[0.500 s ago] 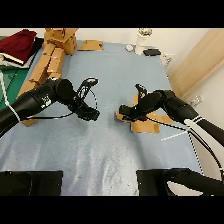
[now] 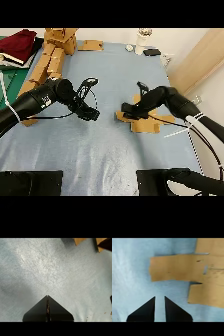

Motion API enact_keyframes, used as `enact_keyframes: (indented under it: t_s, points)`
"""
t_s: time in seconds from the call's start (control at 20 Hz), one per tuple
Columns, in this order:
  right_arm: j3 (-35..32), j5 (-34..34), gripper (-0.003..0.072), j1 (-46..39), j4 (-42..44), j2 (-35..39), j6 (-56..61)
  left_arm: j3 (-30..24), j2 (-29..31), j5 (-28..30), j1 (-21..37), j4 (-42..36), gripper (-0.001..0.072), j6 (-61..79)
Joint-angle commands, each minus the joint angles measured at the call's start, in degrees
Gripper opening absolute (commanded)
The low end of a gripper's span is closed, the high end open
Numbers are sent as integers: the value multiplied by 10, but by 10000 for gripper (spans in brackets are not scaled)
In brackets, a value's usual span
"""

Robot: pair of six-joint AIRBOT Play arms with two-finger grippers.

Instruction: Fold the box.

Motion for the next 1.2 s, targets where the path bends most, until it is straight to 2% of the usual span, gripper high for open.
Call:
enact_keyframes:
  t_s: [0.0,0.05,0.1,0.2,0.35,0.55,0.9,1.15]
  points:
    - [52,-90,188,-89,-38,0,-48,0,0,0,0,0,13,0]
    - [71,-112,255,-136,-55,0,-69,0,0,0,0,0,13,0]
    - [86,-124,385,-185,-68,0,-94,0,0,0,0,0,13,0]
    - [107,-121,478,-294,-75,-3,-161,0,0,0,0,0,13,0]
    - [113,-120,487,-449,-56,-40,-261,0,0,31,0,-2,13,0]
    - [113,-92,487,-566,22,-109,-382,0,0,80,0,-2,13,0]
    - [113,-139,487,-568,71,-197,-477,0,0,100,0,-2,13,0]
    - [112,-164,472,-511,99,-221,-508,0,0,105,0,-2,13,0]
